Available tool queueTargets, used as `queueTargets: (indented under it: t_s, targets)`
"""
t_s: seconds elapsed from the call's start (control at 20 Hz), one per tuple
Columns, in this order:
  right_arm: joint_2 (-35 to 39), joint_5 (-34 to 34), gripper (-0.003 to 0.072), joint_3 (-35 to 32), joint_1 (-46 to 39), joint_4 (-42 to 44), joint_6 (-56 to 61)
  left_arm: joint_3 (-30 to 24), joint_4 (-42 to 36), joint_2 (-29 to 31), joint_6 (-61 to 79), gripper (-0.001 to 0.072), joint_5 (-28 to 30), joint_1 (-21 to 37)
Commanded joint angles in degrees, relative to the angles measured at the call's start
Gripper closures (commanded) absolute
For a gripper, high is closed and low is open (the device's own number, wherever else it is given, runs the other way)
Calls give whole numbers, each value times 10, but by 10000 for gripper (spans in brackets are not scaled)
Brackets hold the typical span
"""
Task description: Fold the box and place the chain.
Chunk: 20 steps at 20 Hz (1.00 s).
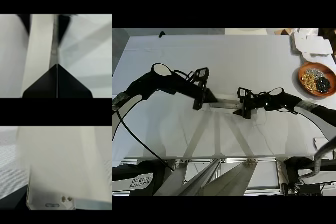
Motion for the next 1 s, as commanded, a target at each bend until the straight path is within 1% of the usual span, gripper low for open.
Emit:
queueTargets:
  t_s: [0.0,0.1,0.2,0.3,0.4,0.5,0.65,0.8,0.95]
  targets:
    - [0,0,251,1,0,0,0,0,-57,-3,-59,705,167,-8]
    - [0,0,251,1,0,0,0,-1,-56,-16,-98,705,214,-9]
    - [0,0,251,1,0,0,0,0,-56,-38,-105,705,232,-9]
    - [0,0,251,1,0,0,0,0,-57,-61,-111,705,240,-9]
    - [0,0,251,1,0,0,0,0,-56,-76,-171,705,242,-8]
    - [0,0,251,1,0,0,0,0,-56,-78,-209,704,241,-7]
    - [0,0,251,1,0,0,0,0,-54,-67,-209,704,230,-5]
    - [0,0,251,1,0,0,0,0,-47,-35,-209,703,217,-1]
    - [0,0,251,1,0,0,0,0,-41,6,-210,700,171,5]
